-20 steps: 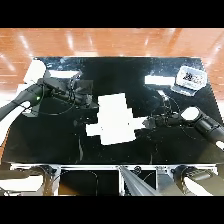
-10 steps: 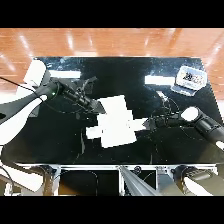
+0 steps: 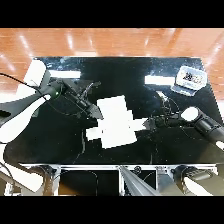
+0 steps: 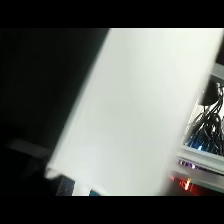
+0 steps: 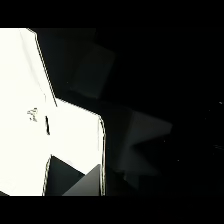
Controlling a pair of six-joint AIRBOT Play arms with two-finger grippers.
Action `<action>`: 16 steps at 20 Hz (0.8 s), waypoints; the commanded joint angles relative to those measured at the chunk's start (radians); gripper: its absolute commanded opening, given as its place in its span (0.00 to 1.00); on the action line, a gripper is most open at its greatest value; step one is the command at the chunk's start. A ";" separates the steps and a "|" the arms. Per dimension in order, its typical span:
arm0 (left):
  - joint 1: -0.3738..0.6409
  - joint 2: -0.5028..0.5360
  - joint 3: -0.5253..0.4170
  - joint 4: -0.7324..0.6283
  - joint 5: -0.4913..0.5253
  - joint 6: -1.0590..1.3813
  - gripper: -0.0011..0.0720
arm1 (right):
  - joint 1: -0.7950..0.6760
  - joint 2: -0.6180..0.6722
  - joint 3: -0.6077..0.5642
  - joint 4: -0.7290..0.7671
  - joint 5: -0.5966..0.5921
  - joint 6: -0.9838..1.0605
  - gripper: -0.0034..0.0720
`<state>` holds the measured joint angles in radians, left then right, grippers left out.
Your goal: Fold the box and place the chain.
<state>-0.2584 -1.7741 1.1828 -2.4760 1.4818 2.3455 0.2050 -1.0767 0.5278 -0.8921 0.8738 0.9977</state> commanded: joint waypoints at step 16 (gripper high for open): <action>-0.005 0.000 0.013 0.006 -0.043 0.109 0.04 | 0.001 0.001 0.008 0.005 0.027 0.017 0.99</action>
<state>-0.2626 -1.7741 1.1877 -2.4748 1.4536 2.4001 0.2050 -1.0763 0.5297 -0.8890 0.8795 1.0103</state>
